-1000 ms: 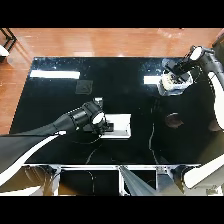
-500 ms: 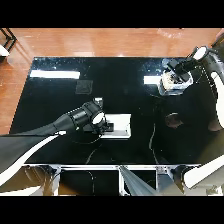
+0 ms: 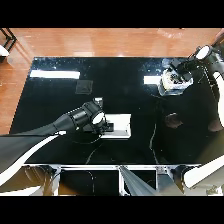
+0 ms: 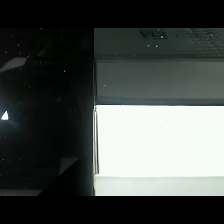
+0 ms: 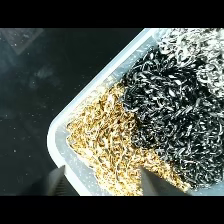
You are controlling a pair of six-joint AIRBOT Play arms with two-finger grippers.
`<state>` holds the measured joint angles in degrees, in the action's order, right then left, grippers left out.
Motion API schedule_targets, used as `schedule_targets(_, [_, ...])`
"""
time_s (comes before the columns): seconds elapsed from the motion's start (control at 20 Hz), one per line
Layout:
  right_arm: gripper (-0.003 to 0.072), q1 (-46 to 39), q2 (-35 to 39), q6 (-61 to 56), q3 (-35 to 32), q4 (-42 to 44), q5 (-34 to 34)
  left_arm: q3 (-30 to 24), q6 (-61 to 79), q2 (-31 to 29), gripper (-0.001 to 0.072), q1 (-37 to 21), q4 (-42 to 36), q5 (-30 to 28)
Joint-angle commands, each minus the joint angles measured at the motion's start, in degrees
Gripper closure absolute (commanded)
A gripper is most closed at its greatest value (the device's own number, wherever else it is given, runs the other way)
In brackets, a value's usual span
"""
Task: Fold the box and place the chain.
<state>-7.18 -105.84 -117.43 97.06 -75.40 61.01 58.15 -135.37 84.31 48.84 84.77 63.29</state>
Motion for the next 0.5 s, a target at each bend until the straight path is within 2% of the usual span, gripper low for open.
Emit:
schedule_targets(0.0, [0.0256,0.07,-0.81,-0.31,0.07,0.0,-0.26,0.04,0.0,0.0,0.0686,-0.07,0.04,-0.07])
schedule_targets(0.45, [0.0256,0.76,-2.86,-0.48,0.07,0.63,-1.7,0.04,0.0,0.0,0.0687,-0.07,0.02,-0.2])
